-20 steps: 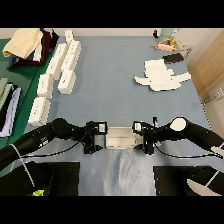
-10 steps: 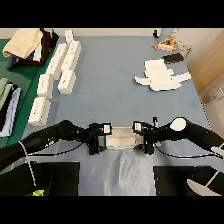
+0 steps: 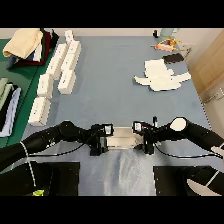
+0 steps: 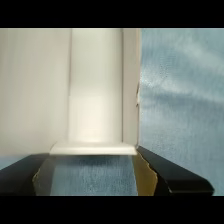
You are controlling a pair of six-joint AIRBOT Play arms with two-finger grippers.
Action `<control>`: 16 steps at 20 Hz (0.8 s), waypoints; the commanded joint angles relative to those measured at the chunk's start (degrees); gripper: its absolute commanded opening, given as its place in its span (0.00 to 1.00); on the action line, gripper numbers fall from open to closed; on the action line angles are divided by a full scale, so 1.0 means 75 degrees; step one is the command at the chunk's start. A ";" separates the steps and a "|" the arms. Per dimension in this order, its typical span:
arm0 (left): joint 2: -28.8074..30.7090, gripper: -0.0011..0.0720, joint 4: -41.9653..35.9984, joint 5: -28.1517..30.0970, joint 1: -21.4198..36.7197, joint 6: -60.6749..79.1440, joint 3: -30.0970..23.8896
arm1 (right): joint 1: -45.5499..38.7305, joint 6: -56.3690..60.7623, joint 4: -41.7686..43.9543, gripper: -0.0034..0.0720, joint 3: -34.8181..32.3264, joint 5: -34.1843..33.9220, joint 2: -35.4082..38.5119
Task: Fold the box.
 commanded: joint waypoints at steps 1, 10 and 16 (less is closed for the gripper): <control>-0.0003 0.97 0.0169 -0.0017 0.0044 0.0070 0.0003 | -0.0003 -0.0012 0.0000 0.72 0.0006 0.0003 0.0006; -0.0172 0.97 -0.0003 0.0067 0.0058 0.0087 0.0006 | -0.0003 -0.0009 0.0000 0.72 0.0006 0.0003 0.0006; -0.0396 0.97 -0.0309 0.0388 -0.0230 0.0090 0.0015 | -0.0003 -0.0009 0.0000 0.72 0.0006 0.0006 0.0006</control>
